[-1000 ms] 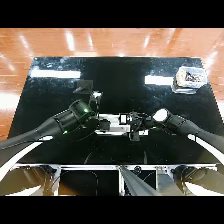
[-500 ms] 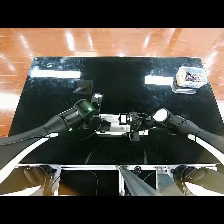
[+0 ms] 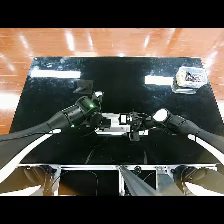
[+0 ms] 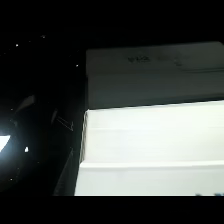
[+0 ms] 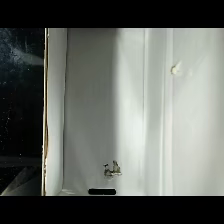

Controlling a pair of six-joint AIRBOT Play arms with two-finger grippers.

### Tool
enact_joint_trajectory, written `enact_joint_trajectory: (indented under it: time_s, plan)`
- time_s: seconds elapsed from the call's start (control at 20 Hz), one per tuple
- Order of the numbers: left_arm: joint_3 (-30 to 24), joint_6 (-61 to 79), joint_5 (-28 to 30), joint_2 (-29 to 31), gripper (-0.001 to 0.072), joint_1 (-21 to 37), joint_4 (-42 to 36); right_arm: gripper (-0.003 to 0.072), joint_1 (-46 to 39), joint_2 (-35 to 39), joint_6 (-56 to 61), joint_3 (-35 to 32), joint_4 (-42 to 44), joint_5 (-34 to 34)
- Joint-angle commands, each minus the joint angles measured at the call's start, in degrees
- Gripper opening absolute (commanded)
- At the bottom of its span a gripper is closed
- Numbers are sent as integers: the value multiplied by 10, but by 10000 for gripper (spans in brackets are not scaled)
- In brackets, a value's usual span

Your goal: Fold the box and place the chain.

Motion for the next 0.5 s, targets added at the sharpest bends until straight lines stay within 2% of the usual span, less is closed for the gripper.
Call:
enact_joint_trajectory:
  time_s: [0.0,0.45]
  plan:
    - [2,0,2,-3,432,1,0,543,0,0,0,0,0,0]
    - [2,1,-2,-23,432,1,0,543,0,0,0,0,0,0]
